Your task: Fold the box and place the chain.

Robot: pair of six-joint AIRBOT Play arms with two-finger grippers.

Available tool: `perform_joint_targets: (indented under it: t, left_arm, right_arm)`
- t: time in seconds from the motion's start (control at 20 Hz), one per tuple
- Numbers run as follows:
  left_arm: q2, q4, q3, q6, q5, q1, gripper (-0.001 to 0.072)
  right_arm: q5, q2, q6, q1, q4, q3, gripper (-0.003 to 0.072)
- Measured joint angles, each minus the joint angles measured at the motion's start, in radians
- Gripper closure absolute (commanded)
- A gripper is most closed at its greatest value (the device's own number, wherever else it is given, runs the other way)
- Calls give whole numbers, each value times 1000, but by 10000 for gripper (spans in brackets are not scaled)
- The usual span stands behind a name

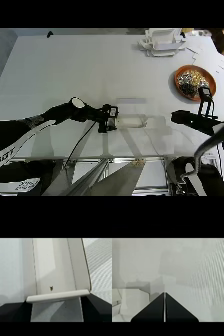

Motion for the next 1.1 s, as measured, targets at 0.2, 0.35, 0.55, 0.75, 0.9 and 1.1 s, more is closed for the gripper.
perform_joint_targets:
  t: [0.2,0.35,0.55,0.75,0.9,1.1]
  left_arm:
    - [0,0,0,0,0,0,570]
    - [0,0,0,0,0,0,570]
    - [0,0,0,0,0,0,570]
    - [0,0,0,0,0,0,570]
    - [0,0,0,0,0,0,570]
    - [0,0,0,0,0,0,570]
  right_arm:
    - [70,-136,21,-29,80,0,672]
    - [98,-227,-29,-36,183,1,672]
    - [116,-314,-77,-39,272,1,672]
    - [118,-373,-121,-39,332,1,672]
    - [111,-416,-162,-34,394,1,672]
    - [106,-446,-215,-17,474,1,672]
